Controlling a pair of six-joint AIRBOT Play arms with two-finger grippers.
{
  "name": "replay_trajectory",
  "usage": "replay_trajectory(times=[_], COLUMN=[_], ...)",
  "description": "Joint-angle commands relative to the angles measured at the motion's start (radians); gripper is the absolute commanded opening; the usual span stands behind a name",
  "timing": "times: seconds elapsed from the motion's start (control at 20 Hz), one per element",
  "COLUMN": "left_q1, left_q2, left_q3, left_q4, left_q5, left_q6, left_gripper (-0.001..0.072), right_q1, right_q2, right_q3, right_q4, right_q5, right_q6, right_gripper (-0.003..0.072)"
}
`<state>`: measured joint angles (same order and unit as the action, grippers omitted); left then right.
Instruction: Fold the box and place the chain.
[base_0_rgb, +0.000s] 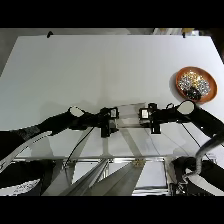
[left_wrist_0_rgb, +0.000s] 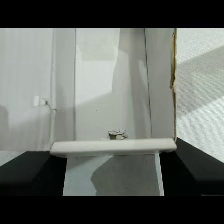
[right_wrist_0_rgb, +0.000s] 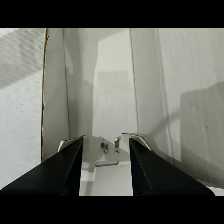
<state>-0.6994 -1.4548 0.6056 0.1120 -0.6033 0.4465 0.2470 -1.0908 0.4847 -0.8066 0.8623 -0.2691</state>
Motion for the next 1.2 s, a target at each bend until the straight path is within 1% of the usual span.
replay_trajectory(times=[0.0,0.05,0.1,0.15,0.2,0.25,0.3,0.4,0.5,0.6,0.65,0.7,0.75,0.9,1.05,1.15], left_q1=[0.0,0.0,0.0,0.0,0.0,0.0,0.0,0.0,0.0,0.0,0.0,0.0,0.0,0.0,0.0,0.0], left_q2=[0.0,0.0,0.0,0.0,0.0,0.0,0.0,0.0,0.0,0.0,0.0,0.0,0.0,0.0,0.0,0.0], left_q3=[0.0,0.0,0.0,0.0,0.0,0.0,0.0,0.0,0.0,0.0,0.0,0.0,0.0,0.0,0.0,0.0], left_q4=[0.0,0.0,0.0,0.0,0.0,0.0,0.0,0.0,0.0,0.0,0.0,0.0,0.0,0.0,0.0,0.0], left_q5=[0.0,0.0,0.0,0.0,0.0,0.0,0.0,0.0,0.0,0.0,0.0,0.0,0.0,0.0,0.0,0.0], left_q6=[-0.001,-0.001,-0.001,-0.001,-0.001,-0.001,-0.001,-0.001,-0.001,-0.001,-0.001,-0.001,-0.001,-0.001,-0.001,-0.001], left_gripper=[0.037,0.037,0.0369,0.0369,0.0369,0.037,0.037,0.037,0.0369,0.037,0.0369,0.0369,0.037,0.037,0.037,0.0369], right_q1=[0.0,0.0,0.0,-0.009,-0.027,-0.053,-0.083,-0.158,-0.235,-0.306,-0.335,-0.369,-0.395,-0.414,-0.413,-0.383], right_q2=[0.009,0.018,0.032,0.054,0.085,0.129,0.179,0.268,0.312,0.297,0.274,0.239,0.199,0.078,-0.013,-0.036], right_q3=[-0.006,-0.006,-0.006,-0.006,-0.006,-0.006,-0.006,-0.006,-0.006,-0.006,-0.006,-0.006,-0.006,-0.008,-0.021,-0.03], right_q4=[0.006,0.003,-0.007,-0.018,-0.032,-0.057,-0.086,-0.079,-0.069,-0.119,-0.171,-0.229,-0.267,-0.286,-0.216,-0.142], right_q5=[0.0,-0.001,-0.007,-0.014,-0.014,-0.005,-0.006,-0.019,-0.033,-0.087,-0.109,-0.115,-0.098,-0.004,0.022,0.035], right_q6=[0.004,0.01,0.027,0.079,0.131,0.199,0.274,0.461,0.687,0.937,1.103,1.297,1.405,1.389,1.382,1.321], right_gripper=[0.0384,0.0404,0.0398,0.0357,0.0207,0.004,0.0016,0.0016,0.0015,0.0015,0.0015,0.0014,0.0014,0.0014,0.0014,0.0014])
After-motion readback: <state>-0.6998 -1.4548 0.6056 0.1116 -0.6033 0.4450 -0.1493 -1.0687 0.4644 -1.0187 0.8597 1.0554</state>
